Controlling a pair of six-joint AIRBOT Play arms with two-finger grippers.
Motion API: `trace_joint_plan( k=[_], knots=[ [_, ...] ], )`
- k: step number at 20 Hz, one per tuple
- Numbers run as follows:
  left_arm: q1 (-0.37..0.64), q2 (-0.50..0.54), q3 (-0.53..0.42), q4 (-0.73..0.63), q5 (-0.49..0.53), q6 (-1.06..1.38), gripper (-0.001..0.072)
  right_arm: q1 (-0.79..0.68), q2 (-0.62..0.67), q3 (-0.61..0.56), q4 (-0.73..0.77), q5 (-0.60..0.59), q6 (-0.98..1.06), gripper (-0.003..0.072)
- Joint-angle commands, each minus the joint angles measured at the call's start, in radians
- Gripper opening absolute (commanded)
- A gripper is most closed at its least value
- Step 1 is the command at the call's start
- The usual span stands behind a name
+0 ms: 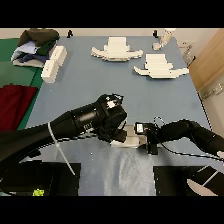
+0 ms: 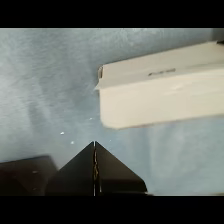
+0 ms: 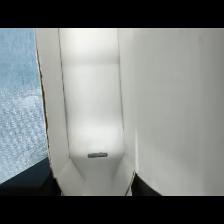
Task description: Fold the box.
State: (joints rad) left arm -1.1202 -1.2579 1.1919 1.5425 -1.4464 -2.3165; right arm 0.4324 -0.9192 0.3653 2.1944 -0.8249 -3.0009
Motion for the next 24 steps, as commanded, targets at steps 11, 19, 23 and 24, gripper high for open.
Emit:
trace_joint_plan(
  k=[11, 19, 23, 24],
  knots=[
    [0.087, 0.118, -0.076, -0.156, 0.242, 0.866, 0.0011, 0.0, 0.0, 0.0, 0.0, 0.0, 0.001, 0.0504],
    [0.469, 0.562, -0.521, -0.541, 0.403, 1.705, 0.07, 0.0, 0.0, 0.0, 0.0, 0.0, 0.001, 0.0505],
    [0.568, 0.549, -0.691, -0.687, 0.567, 1.948, 0.0694, 0.0, 0.0, 0.0, 0.0, 0.001, 0.001, 0.0505],
    [0.567, 0.522, -0.723, -0.718, 0.602, 2.019, 0.0694, 0.0, 0.0, 0.0, 0.0, 0.0, 0.001, 0.0504]
  ],
)
